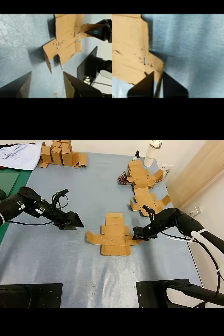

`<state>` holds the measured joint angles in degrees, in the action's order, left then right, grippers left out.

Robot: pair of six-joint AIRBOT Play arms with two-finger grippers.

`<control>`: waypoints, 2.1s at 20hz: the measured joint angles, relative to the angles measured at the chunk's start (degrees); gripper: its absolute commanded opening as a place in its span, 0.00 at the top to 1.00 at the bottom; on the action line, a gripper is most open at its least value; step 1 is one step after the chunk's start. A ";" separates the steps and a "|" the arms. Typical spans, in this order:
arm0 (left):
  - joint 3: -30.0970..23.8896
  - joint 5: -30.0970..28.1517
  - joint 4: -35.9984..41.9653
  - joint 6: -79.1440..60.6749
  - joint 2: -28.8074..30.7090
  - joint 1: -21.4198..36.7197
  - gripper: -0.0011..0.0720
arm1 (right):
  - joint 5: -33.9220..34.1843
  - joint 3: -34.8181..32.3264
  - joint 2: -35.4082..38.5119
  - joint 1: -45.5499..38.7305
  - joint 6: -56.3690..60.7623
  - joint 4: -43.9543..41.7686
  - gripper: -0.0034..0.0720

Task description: Fold the box.

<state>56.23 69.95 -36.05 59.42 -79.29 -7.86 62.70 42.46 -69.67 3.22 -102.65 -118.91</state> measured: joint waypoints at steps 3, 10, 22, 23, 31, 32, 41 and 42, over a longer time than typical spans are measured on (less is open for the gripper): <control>0.02 0.35 0.28 -2.19 0.00 0.00 0.18 | 0.11 -0.04 -0.74 1.31 -4.61 -3.56 0.95; -0.17 1.92 0.28 -9.01 -0.39 0.00 0.18 | -7.89 -6.91 4.61 13.97 -14.84 -9.92 0.96; -4.02 -0.44 -1.49 -10.80 -5.79 -3.50 0.18 | -16.83 -13.92 10.10 19.98 -15.82 -8.35 0.96; -4.04 -1.11 -0.72 -11.28 -6.58 -4.00 0.18 | -16.83 -13.97 10.14 20.00 -15.85 -8.33 0.95; -4.07 -3.76 7.82 -17.31 -9.86 -5.27 0.18 | -15.67 -14.05 12.24 20.11 -15.89 -8.15 0.95; -4.07 -3.85 9.27 -18.27 -9.94 -5.33 0.23 | -15.67 -14.05 12.39 20.11 -15.89 -8.15 0.95; -4.07 0.70 13.81 -23.10 -10.12 -5.44 0.44 | -15.74 -14.05 12.68 20.11 -15.89 -8.13 0.95; -4.07 1.14 13.90 -23.26 -10.12 -5.51 0.44 | -15.76 -14.05 12.68 20.11 -15.89 -8.13 0.95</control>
<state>52.16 71.09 -22.15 36.16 -89.41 -13.37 46.94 28.40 -56.99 23.33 -118.54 -127.04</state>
